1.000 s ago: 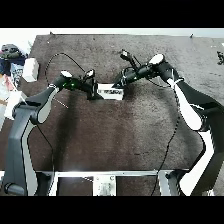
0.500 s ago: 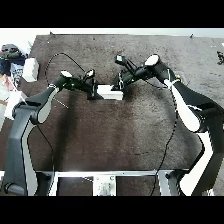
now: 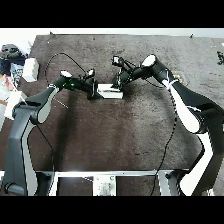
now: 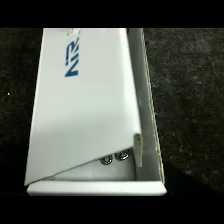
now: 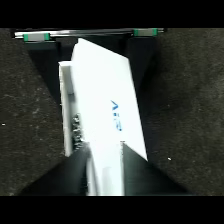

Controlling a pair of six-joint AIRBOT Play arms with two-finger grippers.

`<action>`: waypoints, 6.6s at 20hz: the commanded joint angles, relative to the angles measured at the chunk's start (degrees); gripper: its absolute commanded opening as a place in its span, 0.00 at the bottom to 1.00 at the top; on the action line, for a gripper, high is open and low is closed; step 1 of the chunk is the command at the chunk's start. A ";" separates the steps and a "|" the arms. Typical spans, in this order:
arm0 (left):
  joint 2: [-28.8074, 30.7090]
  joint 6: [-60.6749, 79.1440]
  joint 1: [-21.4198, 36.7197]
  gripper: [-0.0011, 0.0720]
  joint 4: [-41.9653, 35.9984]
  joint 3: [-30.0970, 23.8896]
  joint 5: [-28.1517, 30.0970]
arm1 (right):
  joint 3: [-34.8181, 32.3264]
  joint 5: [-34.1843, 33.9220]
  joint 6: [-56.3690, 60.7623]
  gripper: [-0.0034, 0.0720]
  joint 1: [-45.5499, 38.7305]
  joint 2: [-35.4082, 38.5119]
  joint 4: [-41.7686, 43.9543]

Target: Fold the box and place the chain.

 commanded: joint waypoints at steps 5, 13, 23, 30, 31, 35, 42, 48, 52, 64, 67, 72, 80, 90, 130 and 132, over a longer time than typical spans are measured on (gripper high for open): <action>-0.02 0.02 0.00 0.49 0.07 0.00 -0.22 | 0.02 0.37 0.22 0.26 0.07 -0.09 -0.26; -0.02 0.02 0.00 0.49 0.07 0.00 -0.20 | -0.39 1.38 0.68 0.26 0.31 -0.74 -1.77; -0.02 0.02 0.00 0.49 0.07 0.00 -0.17 | -2.56 5.42 1.75 0.27 0.59 -1.27 -4.15; -0.02 0.00 0.00 0.49 0.07 0.00 -0.17 | -1.97 5.79 0.57 0.40 -2.54 -0.66 11.69; -0.02 0.02 0.00 0.49 0.07 0.00 -0.17 | -1.97 5.77 -0.11 0.40 -3.06 -0.61 14.60; -0.02 0.02 0.00 0.49 0.07 0.00 -0.17 | -2.14 5.75 -0.22 0.15 -3.67 -0.76 18.45; -0.02 0.02 0.00 0.49 0.07 0.00 -0.15 | -8.59 5.62 0.68 0.06 -3.63 -1.57 14.71; -0.02 0.02 0.00 0.49 0.07 0.00 -0.07 | -11.41 -0.57 7.34 0.06 -3.65 -1.57 7.17; -0.02 0.00 0.00 0.49 0.07 0.00 -0.04 | -11.32 -0.81 7.56 0.06 -3.72 -1.09 7.65; -0.02 0.02 0.00 0.49 0.07 0.00 0.04 | -40.61 -27.54 1.73 0.06 -4.68 39.39 28.11; -0.02 0.02 0.00 0.49 0.07 0.00 0.07 | -58.80 -43.17 2.01 0.06 -6.58 55.47 28.22; -0.02 0.02 0.00 0.49 0.07 0.00 0.07 | -81.55 -58.18 3.50 0.06 -7.50 78.84 28.39; -0.02 0.02 0.00 0.49 0.04 0.00 0.02 | -101.92 -63.95 3.45 0.06 -7.50 104.02 28.35; 0.09 -6.05 0.35 0.28 -2.12 1.01 -0.52 | -102.36 -63.95 3.45 0.06 -7.50 105.18 28.33; 21.33 -63.36 18.84 0.02 17.33 -29.83 71.91 | -102.36 -63.98 3.43 0.06 -7.50 105.18 28.33; 20.79 -63.32 20.06 0.02 17.33 -29.81 71.97 | -102.36 -63.98 3.45 0.06 -7.50 105.18 28.33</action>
